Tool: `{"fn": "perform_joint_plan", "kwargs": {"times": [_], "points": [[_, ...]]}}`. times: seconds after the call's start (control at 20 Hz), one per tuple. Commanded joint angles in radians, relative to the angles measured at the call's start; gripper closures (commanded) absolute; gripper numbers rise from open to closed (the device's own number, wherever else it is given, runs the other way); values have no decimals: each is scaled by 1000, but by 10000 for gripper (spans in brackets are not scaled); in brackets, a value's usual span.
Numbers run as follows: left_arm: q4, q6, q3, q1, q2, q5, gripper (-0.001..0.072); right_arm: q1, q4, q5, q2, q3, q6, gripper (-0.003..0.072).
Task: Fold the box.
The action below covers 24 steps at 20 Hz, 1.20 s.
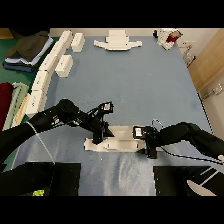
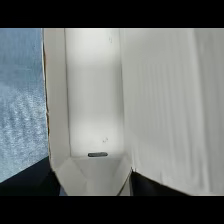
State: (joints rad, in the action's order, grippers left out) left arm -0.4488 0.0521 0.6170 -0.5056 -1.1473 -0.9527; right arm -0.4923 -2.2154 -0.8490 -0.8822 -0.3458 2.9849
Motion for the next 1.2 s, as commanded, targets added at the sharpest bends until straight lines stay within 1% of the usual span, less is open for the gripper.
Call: {"fn": "perform_joint_plan", "kwargs": {"times": [0.0, 0.5, 0.7, 0.85, 1.0, 1.15], "points": [[0, 0, -1, 0, -1, 2, 696, 0, -7, 48, -1, 21, 1, 99], [0, 0, -1, 0, -1, 2, 696, -2, -11, 63, 1, 21, 12, 100], [0, 0, -1, 0, -1, 2, 696, -2, -12, 63, 37, 20, 12, 99], [0, 0, -1, 0, -1, 2, 696, -2, -34, 63, 40, 20, 12, 99], [0, 0, -1, 0, -1, 2, 696, -2, -34, 63, 33, 21, 12, 98], [0, 0, -1, 0, -1, 2, 696, -3, -37, 64, -2, 21, 16, 100]]}}
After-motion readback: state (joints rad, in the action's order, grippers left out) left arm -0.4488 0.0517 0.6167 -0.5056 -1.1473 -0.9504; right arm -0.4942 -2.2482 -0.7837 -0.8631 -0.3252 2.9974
